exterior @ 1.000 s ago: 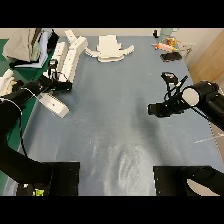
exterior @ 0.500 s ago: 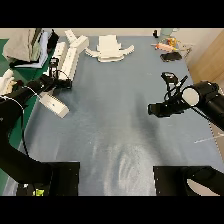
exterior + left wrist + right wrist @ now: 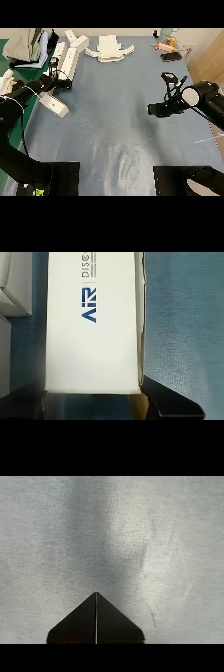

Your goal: Fold the box.

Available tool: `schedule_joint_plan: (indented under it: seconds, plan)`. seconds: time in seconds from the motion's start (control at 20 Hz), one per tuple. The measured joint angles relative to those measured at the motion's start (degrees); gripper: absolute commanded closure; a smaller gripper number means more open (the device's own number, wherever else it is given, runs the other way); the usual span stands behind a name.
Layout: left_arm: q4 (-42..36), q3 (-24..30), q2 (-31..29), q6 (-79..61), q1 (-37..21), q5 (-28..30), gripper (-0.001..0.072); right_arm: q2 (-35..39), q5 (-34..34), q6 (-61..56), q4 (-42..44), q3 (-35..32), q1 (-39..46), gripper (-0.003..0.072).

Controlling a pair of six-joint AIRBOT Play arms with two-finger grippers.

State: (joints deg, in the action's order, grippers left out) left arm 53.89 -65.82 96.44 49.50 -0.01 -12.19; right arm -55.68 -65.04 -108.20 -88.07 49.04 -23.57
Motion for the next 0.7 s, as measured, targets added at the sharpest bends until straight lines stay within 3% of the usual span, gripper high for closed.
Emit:
schedule_joint_plan:
  seconds: [0.1,0.15,0.2,0.7]
  plan:
    - [-0.04,-0.07,0.09,0.00,-0.11,-1.11,0.0281,0.00,0.00,0.00,0.02,0.00,-0.02,0.0683]
    - [-0.04,-0.07,0.13,0.00,-0.28,-1.55,0.0209,0.00,0.00,0.02,0.02,0.02,-0.02,0.0682]
    - [-0.04,-0.07,0.13,0.00,-0.28,-1.79,0.0006,0.00,0.00,0.00,0.02,0.00,0.00,0.0682]
    - [0.07,-0.17,-1.07,0.09,-1.03,-5.55,0.0004,0.00,0.02,0.00,0.00,0.02,0.00,0.0682]
